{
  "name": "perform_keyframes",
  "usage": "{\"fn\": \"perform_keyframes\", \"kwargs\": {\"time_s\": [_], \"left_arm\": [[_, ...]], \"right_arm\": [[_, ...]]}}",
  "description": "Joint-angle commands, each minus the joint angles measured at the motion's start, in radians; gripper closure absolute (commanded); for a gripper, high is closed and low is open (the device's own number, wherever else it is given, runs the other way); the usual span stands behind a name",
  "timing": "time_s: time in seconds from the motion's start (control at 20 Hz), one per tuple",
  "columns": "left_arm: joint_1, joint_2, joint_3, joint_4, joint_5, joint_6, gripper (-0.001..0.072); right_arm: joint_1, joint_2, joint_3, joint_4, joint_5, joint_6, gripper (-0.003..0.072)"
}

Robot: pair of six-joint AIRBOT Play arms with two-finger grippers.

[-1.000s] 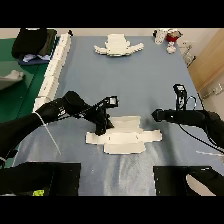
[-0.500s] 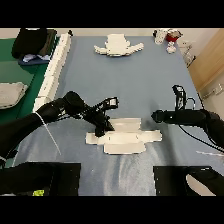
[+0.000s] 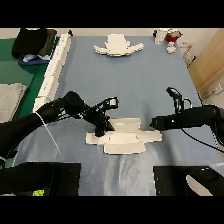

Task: Fold the box.

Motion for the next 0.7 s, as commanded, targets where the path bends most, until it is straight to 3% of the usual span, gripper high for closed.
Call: {"fn": "perform_keyframes", "kwargs": {"time_s": [0.0,0.2,0.25,0.35,0.4,0.65], "left_arm": [[0.000,0.000,0.000,0.000,0.000,0.000,0.0696],[0.000,0.000,0.000,0.000,0.000,0.000,0.0696],[0.000,0.000,0.000,0.000,0.000,0.000,0.0696],[0.000,0.000,0.000,0.000,0.000,0.000,0.0696],[0.000,0.000,0.000,0.000,0.000,0.001,0.0696],[0.000,0.000,0.000,0.000,0.000,0.000,0.0696]], "right_arm": [[0.150,0.105,-0.002,-0.018,-0.165,-0.011,0.0683],[0.481,0.244,-0.073,-0.095,-0.129,-0.044,0.0682],[0.561,0.255,-0.094,-0.151,-0.104,-0.069,0.0645],[0.678,0.245,-0.125,-0.283,-0.022,-0.076,0.0120],[0.719,0.229,-0.138,-0.335,0.027,-0.080,0.0010],[0.810,0.059,-0.153,-0.436,0.217,-0.139,-0.0013]]}}
